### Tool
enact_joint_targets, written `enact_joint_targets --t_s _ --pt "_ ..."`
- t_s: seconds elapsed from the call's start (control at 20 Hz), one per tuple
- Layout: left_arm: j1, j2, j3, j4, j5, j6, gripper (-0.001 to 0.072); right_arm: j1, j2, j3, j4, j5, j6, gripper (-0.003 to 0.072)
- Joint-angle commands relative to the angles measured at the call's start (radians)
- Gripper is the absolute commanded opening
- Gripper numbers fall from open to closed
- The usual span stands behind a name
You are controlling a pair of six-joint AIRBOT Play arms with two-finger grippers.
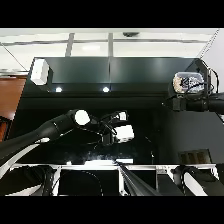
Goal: Fold the box and place the chain.
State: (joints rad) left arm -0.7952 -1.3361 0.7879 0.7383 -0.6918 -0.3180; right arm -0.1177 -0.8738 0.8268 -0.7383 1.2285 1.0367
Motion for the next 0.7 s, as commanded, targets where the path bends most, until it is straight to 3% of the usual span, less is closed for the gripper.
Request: enact_joint_targets --t_s 0.0,0.15,0.2,0.25,0.3,0.4,0.5,0.65 --pt "-0.059 -0.032 0.000 0.013 0.117 -0.051 0.0715 0.000 0.000 -0.014 0.000 -0.003 0.002 0.0011" --pt "-0.076 -0.053 0.000 0.013 0.107 -0.084 0.0714 0.000 0.000 -0.022 0.000 -0.002 0.004 0.0011" --pt "-0.076 -0.050 0.002 0.019 0.084 -0.084 0.0655 0.000 0.000 -0.022 0.000 -0.003 0.004 0.0011" --pt "-0.072 -0.046 0.005 0.035 0.051 -0.084 0.0493 0.000 0.000 -0.022 0.000 -0.003 0.004 0.0011" --pt "-0.066 -0.042 0.016 0.053 0.003 -0.085 0.0462 0.000 0.000 -0.022 0.000 -0.003 0.004 0.0011" --pt "-0.027 -0.016 0.047 0.166 -0.111 -0.218 0.0308 0.000 0.000 -0.022 0.001 -0.002 0.005 0.0011" --pt "0.053 0.040 0.050 0.354 -0.192 -0.404 0.0308 0.000 0.000 -0.022 0.001 -0.003 0.005 0.0011" --pt "0.263 0.118 0.050 0.654 -0.337 -0.667 0.0308 0.000 0.000 -0.022 0.000 -0.006 0.005 0.0011"
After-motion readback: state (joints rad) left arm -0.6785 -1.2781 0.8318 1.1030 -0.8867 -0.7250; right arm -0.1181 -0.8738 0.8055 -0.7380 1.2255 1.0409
